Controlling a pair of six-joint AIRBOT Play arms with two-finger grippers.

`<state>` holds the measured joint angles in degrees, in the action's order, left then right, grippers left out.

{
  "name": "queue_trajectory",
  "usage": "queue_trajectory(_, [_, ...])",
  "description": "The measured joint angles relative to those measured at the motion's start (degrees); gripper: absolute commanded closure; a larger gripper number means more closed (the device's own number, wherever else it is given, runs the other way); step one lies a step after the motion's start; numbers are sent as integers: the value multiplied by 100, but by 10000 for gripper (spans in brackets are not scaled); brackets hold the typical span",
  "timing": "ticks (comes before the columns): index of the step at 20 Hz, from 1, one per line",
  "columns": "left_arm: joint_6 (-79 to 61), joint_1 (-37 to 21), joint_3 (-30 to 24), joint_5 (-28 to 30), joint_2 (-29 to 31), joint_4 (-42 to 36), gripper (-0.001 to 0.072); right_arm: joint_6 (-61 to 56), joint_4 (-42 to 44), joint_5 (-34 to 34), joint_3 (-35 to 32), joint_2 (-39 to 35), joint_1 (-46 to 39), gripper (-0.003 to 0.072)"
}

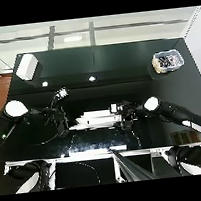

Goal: Fold the box and place the chain.

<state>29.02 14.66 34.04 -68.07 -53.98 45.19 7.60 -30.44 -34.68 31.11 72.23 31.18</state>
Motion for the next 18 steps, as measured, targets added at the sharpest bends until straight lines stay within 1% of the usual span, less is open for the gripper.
queue_trajectory(5, [186, 76, -46, 15, -90, -625, 684, -2, 0, 4, 0, 0, 0, 222])
queue_trajectory(7, [201, 184, -57, 293, -144, -789, 683, -2, 0, 4, 2, 0, 0, 222])
queue_trajectory(10, [188, 494, -68, 903, -264, -1073, 682, -2, 0, 2, 0, 0, 0, 222])
queue_trajectory(13, [-74, 918, -68, 1635, -533, -1497, 683, -2, 0, 2, 2, 0, 0, 222])
queue_trajectory(15, [-221, 1187, -68, 2315, -728, -1696, 683, -2, -2, 2, 2, 0, 0, 222])
queue_trajectory(18, [-321, 1425, -68, 3311, -951, -1836, 683, -4, -2, 2, 2, 0, 0, 222])
